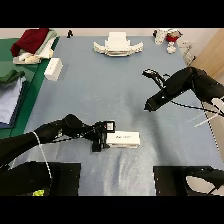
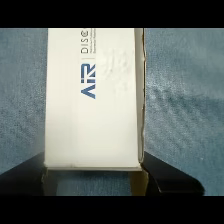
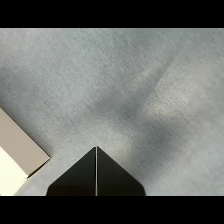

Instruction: Fold the box.

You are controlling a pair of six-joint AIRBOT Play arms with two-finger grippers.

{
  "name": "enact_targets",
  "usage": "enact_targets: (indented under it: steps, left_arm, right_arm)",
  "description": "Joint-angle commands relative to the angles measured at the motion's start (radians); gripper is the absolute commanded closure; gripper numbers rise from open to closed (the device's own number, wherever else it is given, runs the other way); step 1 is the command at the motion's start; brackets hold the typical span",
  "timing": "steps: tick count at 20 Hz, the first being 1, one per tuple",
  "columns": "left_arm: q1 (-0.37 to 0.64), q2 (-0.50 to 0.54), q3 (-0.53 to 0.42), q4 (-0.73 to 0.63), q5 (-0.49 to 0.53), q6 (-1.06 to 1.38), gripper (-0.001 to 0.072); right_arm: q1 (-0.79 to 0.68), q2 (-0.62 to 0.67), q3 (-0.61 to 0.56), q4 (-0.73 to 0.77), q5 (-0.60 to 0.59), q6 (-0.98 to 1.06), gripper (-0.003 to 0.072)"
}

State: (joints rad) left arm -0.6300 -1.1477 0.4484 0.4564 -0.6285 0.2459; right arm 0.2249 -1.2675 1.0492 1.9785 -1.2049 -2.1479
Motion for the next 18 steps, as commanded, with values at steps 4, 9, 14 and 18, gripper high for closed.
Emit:
enact_targets:
  steps: [4,9,14,18]
  left_arm:
    - [0.047,0.078,0.023,0.040,0.000,-0.202,0.0248]
    - [0.406,0.315,0.025,0.377,0.041,-0.703,0.0248]
    - [0.917,0.330,0.029,0.487,0.132,-0.835,0.0248]
    - [1.058,0.159,0.106,0.486,0.154,-0.830,0.0248]
  right_arm:
    - [-0.001,-0.001,0.001,-0.004,0.000,0.001,0.0683]
    - [-0.001,-0.001,0.001,-0.007,0.000,0.001,0.0683]
    - [-0.001,-0.001,0.001,-0.007,0.000,0.001,0.0684]
    - [-0.001,-0.001,0.001,-0.007,0.000,0.001,0.0683]
